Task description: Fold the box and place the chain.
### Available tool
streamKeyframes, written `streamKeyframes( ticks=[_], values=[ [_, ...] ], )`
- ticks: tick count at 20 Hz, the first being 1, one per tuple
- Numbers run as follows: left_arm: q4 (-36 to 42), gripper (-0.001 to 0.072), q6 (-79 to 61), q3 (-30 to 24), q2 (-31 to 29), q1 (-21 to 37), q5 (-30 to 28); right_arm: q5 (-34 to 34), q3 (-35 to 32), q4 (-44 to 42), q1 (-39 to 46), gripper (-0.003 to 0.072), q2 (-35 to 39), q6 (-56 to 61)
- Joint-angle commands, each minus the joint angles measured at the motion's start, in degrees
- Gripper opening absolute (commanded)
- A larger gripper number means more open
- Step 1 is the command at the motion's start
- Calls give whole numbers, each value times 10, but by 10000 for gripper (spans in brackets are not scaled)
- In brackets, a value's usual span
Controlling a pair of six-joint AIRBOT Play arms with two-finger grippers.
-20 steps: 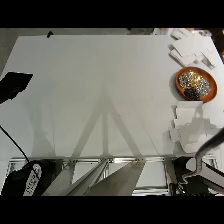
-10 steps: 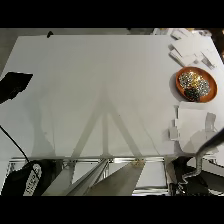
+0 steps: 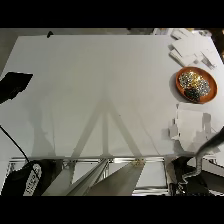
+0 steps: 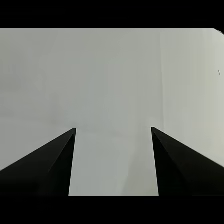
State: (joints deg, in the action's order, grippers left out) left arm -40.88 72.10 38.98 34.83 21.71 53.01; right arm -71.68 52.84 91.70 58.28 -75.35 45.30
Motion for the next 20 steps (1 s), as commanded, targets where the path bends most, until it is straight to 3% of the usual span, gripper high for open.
streamKeyframes(
  ticks=[1, 6, 9, 11, 12, 14, 20],
  values=[
    [0, 500, 0, 0, 0, 0, 0, -9, 0, 7, 38, 434, 5, -3],
    [0, 500, 0, 0, 0, 0, 0, -7, -1, -9, 57, 394, 1, -8],
    [0, 500, 0, 0, 0, 0, 0, -12, -8, -15, 52, 246, -3, -21],
    [0, 500, 0, 0, 0, 0, 0, -23, -19, -27, 28, 40, -3, -41],
    [0, 500, 0, 0, 0, 0, 0, -30, -19, -36, 7, 18, -2, -51],
    [0, 500, 0, 0, 0, 0, 0, -37, -19, -63, -51, 17, 14, -56],
    [0, 500, 0, 0, 0, 0, 0, -75, -22, -276, -275, 16, 106, -70]
  ],
)
